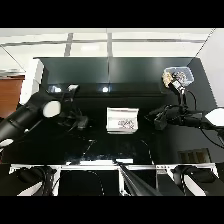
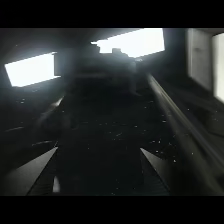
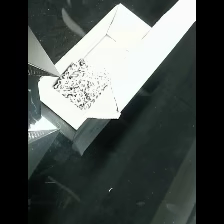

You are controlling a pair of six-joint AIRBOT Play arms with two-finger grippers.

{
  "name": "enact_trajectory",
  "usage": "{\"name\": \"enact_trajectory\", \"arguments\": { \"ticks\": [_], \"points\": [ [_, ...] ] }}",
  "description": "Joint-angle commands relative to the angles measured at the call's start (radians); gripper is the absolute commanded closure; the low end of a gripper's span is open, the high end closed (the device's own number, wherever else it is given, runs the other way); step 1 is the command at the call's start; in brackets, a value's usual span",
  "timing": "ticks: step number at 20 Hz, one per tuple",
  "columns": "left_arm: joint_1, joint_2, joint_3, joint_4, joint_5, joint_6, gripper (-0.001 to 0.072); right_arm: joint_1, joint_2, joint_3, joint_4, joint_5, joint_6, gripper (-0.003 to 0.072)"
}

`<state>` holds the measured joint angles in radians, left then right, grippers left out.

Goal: Fold the box and place the chain.

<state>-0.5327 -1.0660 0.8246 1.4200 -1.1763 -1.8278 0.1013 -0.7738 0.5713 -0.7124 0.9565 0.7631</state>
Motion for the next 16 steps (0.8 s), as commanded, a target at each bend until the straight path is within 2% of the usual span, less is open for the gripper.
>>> {"name": "enact_trajectory", "arguments": {
  "ticks": [1, 2, 3, 9, 12, 15, 16],
  "points": [
    [0.197, 0.063, -0.198, -0.587, 0.121, 0.735, 0.0131, 0.0, 0.001, 0.001, -0.003, 0.001, 0.01, 0.0307],
    [0.202, 0.053, -0.227, -0.713, 0.117, 0.977, 0.0115, 0.0, 0.0, 0.001, -0.003, 0.001, 0.02, 0.0307],
    [0.188, 0.042, -0.246, -0.78, 0.127, 1.141, -0.0005, 0.0, 0.001, 0.001, -0.003, 0.002, 0.034, 0.0307],
    [0.03, -0.026, -0.254, -0.796, 0.279, 1.852, -0.0002, 0.0, 0.001, 0.001, -0.003, 0.002, 0.085, 0.0307],
    [0.001, -0.07, -0.241, -0.786, 0.326, 1.911, -0.0001, 0.0, 0.0, 0.001, -0.003, 0.002, 0.094, 0.0307],
    [0.008, -0.121, -0.211, -0.68, 0.333, 1.911, -0.0001, 0.0, 0.001, 0.001, -0.003, 0.002, 0.098, 0.0307],
    [0.023, -0.142, -0.2, -0.702, 0.333, 1.912, -0.0002, 0.0, 0.0, 0.0, -0.003, 0.002, 0.102, 0.0307]
  ]
}}
